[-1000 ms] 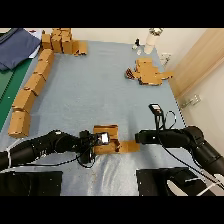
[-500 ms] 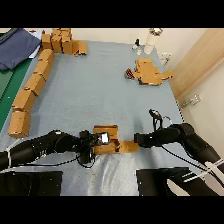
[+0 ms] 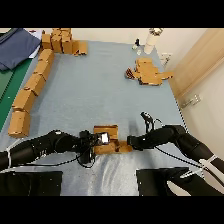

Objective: Fold the box.

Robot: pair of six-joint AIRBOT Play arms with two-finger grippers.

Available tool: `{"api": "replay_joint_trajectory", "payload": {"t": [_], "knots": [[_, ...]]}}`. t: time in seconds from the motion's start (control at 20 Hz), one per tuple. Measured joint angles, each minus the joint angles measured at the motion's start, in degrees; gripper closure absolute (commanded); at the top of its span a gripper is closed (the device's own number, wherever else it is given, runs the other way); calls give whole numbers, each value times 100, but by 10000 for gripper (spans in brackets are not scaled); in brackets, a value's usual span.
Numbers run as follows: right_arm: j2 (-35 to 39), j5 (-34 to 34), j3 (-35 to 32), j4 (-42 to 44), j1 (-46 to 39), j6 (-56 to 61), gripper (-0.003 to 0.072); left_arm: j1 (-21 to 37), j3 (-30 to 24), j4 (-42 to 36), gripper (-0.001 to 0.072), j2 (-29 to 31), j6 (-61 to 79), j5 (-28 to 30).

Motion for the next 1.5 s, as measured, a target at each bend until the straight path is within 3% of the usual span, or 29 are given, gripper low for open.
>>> {"api": "replay_joint_trajectory", "payload": {"t": [0.15,0.25,0.65,0.7,0.85,0.9,1.25,1.3,1.5], "knots": [[201,61,87,157,236,0,675,0,0,0,299,0,-2,-2],[363,103,133,258,365,4,499,0,0,0,299,0,0,0],[549,199,186,645,608,20,478,0,0,0,299,0,-2,-2],[553,201,186,654,610,22,365,0,0,0,299,0,-2,0],[560,232,186,684,625,22,290,0,0,2,299,0,-2,-2],[560,245,186,688,625,22,221,0,0,0,299,0,-2,0],[223,466,249,544,1010,109,259,0,0,0,299,0,0,-2],[87,503,321,426,1128,227,313,0,0,0,299,0,-2,-2],[-470,306,820,-691,1703,1084,312,0,0,2,299,0,0,-2]]}}
